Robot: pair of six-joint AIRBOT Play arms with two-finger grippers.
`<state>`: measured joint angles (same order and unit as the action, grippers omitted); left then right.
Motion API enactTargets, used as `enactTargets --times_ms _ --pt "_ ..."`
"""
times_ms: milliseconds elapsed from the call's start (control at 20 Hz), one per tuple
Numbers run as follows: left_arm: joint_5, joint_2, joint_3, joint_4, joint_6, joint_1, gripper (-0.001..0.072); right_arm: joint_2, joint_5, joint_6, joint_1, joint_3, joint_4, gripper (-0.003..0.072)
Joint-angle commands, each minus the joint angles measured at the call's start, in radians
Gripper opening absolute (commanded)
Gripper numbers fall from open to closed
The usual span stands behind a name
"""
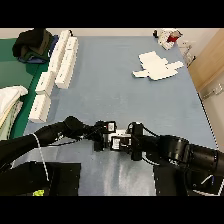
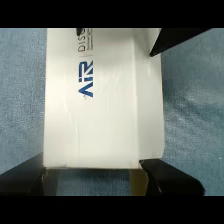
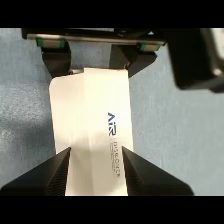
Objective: Fold the box.
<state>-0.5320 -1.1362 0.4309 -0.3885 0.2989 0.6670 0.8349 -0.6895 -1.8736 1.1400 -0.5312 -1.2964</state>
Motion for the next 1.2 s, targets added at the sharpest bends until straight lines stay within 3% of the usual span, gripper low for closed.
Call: enactTargets --times_ms 0,1000,1100,1150 --pt "0.001 0.001 0.000 0.000 -0.001 0.000 0.0464 0.018 0.021 -0.047 0.000 -0.001 0.010 0.0512" --pt "0.001 0.001 0.000 0.000 -0.001 0.000 0.0464 -0.026 0.023 -0.047 0.000 -0.033 0.117 0.0506" --pt "0.001 0.001 0.000 0.000 -0.001 0.000 0.0464 -0.024 0.023 -0.046 -0.001 -0.032 0.119 0.0405" --pt "0.001 0.001 0.000 0.000 -0.001 0.000 0.0464 -0.023 0.023 -0.046 -0.001 -0.032 0.119 0.0405"
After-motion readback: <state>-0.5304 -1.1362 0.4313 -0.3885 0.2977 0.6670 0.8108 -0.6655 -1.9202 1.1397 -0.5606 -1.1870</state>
